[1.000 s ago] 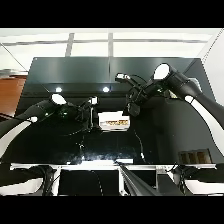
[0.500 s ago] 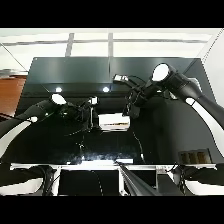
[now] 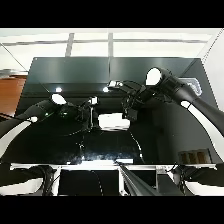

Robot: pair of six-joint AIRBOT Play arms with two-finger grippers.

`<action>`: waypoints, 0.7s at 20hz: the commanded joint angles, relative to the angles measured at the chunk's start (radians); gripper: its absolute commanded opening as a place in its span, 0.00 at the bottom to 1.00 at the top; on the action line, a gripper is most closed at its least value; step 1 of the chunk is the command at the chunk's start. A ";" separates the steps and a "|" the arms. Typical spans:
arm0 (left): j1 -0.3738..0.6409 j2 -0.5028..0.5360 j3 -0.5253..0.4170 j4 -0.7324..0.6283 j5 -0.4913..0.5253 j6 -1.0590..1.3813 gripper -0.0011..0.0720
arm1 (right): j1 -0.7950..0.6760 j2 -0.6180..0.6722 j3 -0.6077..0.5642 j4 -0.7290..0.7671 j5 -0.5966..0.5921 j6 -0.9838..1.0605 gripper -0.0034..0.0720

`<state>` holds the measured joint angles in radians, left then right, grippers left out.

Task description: Fold the box and place the chain.

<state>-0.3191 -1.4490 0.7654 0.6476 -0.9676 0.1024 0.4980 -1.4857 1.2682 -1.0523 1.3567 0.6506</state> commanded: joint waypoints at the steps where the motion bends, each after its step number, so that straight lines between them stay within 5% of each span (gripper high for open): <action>1: 0.000 -0.001 0.000 0.000 -0.001 0.001 0.68 | 0.003 0.001 0.000 -0.007 -0.003 0.013 0.56; 6: 0.000 -0.001 0.000 0.000 -0.001 0.001 0.68 | 0.003 0.000 0.000 -0.007 -0.002 0.016 0.56; 8: 0.000 -0.001 0.000 0.000 -0.001 0.001 0.68 | 0.003 0.001 0.000 -0.008 -0.001 0.020 0.78; 10: 0.000 -0.001 0.000 0.000 -0.001 0.001 0.68 | 0.003 0.000 0.000 -0.008 -0.014 0.026 0.55; 14: 0.000 -0.001 0.000 0.000 -0.001 0.001 0.68 | 0.003 0.000 0.000 -0.034 -0.014 0.027 0.45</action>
